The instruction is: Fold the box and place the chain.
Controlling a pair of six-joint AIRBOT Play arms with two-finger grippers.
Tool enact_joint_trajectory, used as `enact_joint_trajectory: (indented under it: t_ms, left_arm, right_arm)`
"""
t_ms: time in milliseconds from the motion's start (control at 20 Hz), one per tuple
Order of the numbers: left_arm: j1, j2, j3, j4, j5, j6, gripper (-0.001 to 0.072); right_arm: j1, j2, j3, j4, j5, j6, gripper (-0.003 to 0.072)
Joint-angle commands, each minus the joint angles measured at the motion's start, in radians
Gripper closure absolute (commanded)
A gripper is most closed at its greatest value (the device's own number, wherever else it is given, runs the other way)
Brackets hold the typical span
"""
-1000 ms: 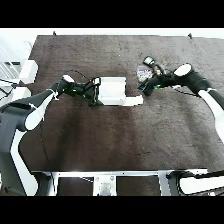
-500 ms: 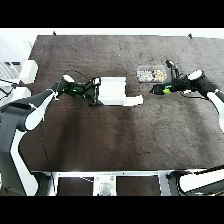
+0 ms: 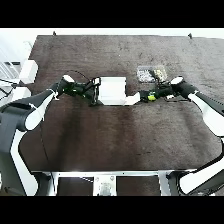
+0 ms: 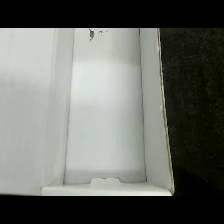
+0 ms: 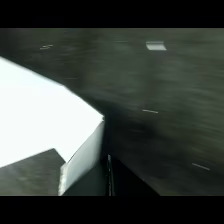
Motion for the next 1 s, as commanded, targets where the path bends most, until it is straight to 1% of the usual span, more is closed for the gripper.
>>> enact_joint_trajectory:
  t_ms: [0, 250, 350, 500, 550, 600, 650, 750, 800, 850, 950]
  left_arm:
    - [0.0, 0.0, 0.0, 0.0, 0.0, 0.0, 0.054]
    - [0.0, 0.0, 0.0, 0.0, 0.0, 0.0, 0.054]
    - [0.0, 0.0, 0.0, 0.0, 0.0, 0.0, 0.054]
    - [0.0, 0.0, 0.0, 0.0, 0.0, 0.0, 0.054]
    - [0.0, 0.0, 0.0, 0.0, 0.0, 0.0, 0.054]
    - [0.0, 0.0, 0.0, 0.0, 0.0, 0.0, 0.054]
    - [0.0, 0.0, 0.0, 0.0, 0.0, 0.0, 0.054]
    - [0.0, 0.0, 0.0, 0.0, 0.0, 0.0, 0.054]
    - [0.0, 0.0, 0.0, 0.0, 0.0, 0.0, 0.054]
    - [0.0, 0.0, 0.0, 0.0, 0.0, 0.0, 0.054]
    - [0.0, 0.0, 0.0, 0.0, 0.0, 0.0, 0.054]
  right_arm:
    - [0.053, -0.002, 0.0, 0.069, 0.008, -0.052, 0.0676]
    - [0.053, 0.06, 0.004, 0.071, 0.005, -0.052, 0.0668]
    - [0.053, 0.063, 0.006, 0.116, 0.005, -0.052, 0.0518]
    - [0.053, 0.063, 0.007, 0.155, 0.006, -0.053, 0.0511]
    - [0.054, 0.063, 0.007, 0.161, 0.006, -0.053, 0.0474]
    - [0.055, 0.063, 0.007, 0.165, 0.006, -0.053, 0.0355]
    - [0.055, 0.063, 0.007, 0.166, 0.006, -0.053, 0.0288]
    - [0.064, 0.063, 0.007, 0.165, 0.005, -0.053, 0.0279]
    - [0.073, 0.063, 0.007, 0.163, -0.002, -0.053, 0.0234]
    - [0.087, 0.063, 0.007, 0.157, -0.007, -0.052, 0.0208]
    - [0.119, 0.063, 0.018, 0.109, -0.022, -0.04, 0.0202]
